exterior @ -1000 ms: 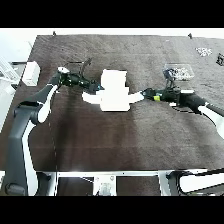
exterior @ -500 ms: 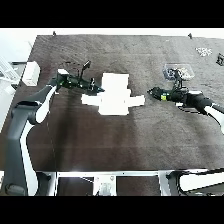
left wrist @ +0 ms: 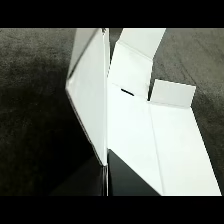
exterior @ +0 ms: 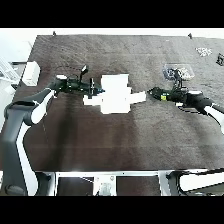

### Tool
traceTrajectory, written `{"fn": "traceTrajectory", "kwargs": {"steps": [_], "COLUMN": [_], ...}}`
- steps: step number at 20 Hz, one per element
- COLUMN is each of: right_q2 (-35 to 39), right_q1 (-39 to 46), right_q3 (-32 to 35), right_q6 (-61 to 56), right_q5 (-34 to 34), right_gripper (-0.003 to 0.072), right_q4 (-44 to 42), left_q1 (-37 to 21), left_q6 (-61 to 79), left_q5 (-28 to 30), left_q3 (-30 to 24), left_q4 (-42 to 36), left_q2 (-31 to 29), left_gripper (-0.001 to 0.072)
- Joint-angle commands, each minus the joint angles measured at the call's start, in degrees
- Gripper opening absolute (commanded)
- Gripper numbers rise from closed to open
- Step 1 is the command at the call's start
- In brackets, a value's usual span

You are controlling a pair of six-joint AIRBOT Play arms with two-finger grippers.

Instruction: Fold the box and place the chain.

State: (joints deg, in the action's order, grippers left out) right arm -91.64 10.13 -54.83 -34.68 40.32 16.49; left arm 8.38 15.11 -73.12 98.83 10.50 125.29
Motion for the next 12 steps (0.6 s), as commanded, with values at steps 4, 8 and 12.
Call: {"fn": "traceTrajectory", "kwargs": {"steps": [4,8,12], "right_q2": [0.0,0.0,0.0], "right_q1": [-1.1,-1.1,-1.1], "right_q3": [0.0,0.0,0.0], "right_q6": [0.2,0.2,0.7], "right_q5": [0.0,0.0,0.0], "right_gripper": [0.0276,0.0276,0.0276], "right_q4": [0.0,0.0,0.0], "left_q1": [0.0,0.1,0.1], "left_q6": [2.4,3.0,3.4], "left_q5": [0.2,0.1,0.0], "left_q3": [-0.8,-0.8,-0.8], "left_q4": [1.9,2.9,3.5], "left_q2": [-0.3,-0.3,0.1], "left_gripper": [0.0017,0.0017,0.0018]}}
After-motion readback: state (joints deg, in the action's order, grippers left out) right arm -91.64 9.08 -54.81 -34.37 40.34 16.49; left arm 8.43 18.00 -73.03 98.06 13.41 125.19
